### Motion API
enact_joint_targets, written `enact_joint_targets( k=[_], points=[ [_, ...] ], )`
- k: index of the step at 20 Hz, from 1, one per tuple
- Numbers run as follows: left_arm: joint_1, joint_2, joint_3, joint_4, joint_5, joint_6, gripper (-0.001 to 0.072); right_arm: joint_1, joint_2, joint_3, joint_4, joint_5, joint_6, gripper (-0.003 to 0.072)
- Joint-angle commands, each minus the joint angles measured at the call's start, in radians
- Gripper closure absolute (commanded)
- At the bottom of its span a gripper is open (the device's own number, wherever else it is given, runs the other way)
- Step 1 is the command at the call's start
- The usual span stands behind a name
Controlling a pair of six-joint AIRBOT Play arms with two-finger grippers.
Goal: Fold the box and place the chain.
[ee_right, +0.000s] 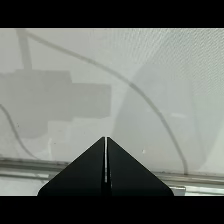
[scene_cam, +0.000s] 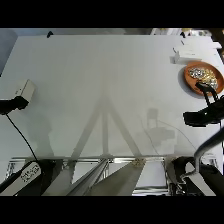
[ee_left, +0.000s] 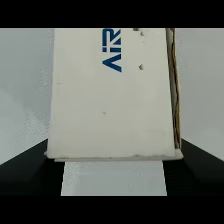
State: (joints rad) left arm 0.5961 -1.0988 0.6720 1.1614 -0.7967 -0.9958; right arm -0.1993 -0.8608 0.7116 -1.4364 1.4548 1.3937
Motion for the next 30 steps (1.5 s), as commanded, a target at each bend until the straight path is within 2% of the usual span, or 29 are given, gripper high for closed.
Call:
enact_joint_targets(
  k=[1, 3, 4, 10, 15, 20, 25, 30],
  points=[
    [0.004, -0.027, -0.001, 0.02, -0.02, -0.044, 0.0357, 0.0, 0.001, 0.0, 0.0, 0.0, 0.0, 0.0668],
    [0.004, -0.027, -0.001, 0.027, -0.019, -0.094, 0.0063, 0.0, 0.001, 0.0, 0.0, 0.0, 0.0, 0.0668],
    [0.004, -0.027, -0.001, 0.026, -0.019, -0.095, 0.0015, 0.0, 0.001, 0.0, 0.0, 0.0, 0.0, 0.0668],
    [0.002, 0.011, -0.001, 0.024, -0.037, -0.112, 0.0015, 0.0, 0.001, 0.0, 0.0, 0.0, 0.0, 0.0668],
    [-0.01, 0.2, -0.001, -0.008, -0.042, -0.112, 0.0016, 0.0, 0.001, 0.0, 0.0, 0.0, 0.0, 0.0668],
    [-0.132, 0.388, -0.001, 0.007, -0.079, -0.111, 0.0016, 0.0, 0.001, 0.0, 0.0, 0.0, 0.0, 0.0668],
    [-0.235, 0.401, -0.001, 0.008, -0.135, -0.111, 0.0017, 0.0, 0.0, 0.0, 0.0, 0.0, 0.0, 0.0668],
    [-0.242, 0.401, -0.001, 0.027, -0.158, -0.111, 0.0017, 0.0, 0.001, 0.0, 0.0, 0.0, 0.0, 0.0668]
  ],
)
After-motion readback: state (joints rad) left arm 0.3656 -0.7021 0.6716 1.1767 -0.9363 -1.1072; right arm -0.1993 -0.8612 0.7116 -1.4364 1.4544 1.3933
